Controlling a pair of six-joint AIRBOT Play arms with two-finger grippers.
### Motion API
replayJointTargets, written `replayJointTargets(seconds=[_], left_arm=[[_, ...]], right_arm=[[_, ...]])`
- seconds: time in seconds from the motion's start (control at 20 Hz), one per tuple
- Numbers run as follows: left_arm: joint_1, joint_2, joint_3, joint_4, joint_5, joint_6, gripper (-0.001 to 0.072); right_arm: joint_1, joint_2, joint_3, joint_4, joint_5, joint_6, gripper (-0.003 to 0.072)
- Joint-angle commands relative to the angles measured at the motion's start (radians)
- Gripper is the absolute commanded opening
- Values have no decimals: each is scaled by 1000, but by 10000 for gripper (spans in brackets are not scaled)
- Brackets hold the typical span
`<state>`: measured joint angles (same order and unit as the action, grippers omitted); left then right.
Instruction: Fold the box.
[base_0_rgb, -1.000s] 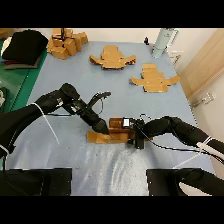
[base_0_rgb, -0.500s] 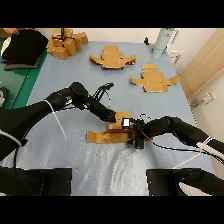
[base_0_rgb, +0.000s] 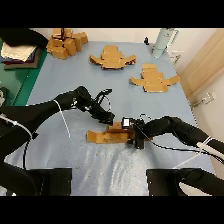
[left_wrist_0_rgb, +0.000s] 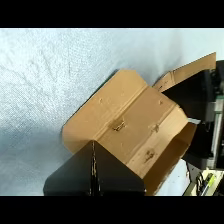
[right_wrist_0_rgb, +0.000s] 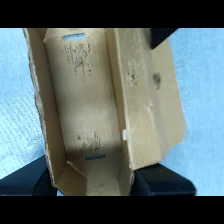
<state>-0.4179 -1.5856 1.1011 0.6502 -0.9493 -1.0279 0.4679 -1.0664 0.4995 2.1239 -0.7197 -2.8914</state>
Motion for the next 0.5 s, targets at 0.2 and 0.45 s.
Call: replayJointTargets(seconds=[0.2, 0.45], left_arm=[[2, 389, -115, 51, -5, 9, 10], [0, 724, -327, 153, -2, 114, 11]], right_arm=[[0, 0, 0, 0, 0, 0, 558], [0, 0, 0, 0, 0, 0, 559]])
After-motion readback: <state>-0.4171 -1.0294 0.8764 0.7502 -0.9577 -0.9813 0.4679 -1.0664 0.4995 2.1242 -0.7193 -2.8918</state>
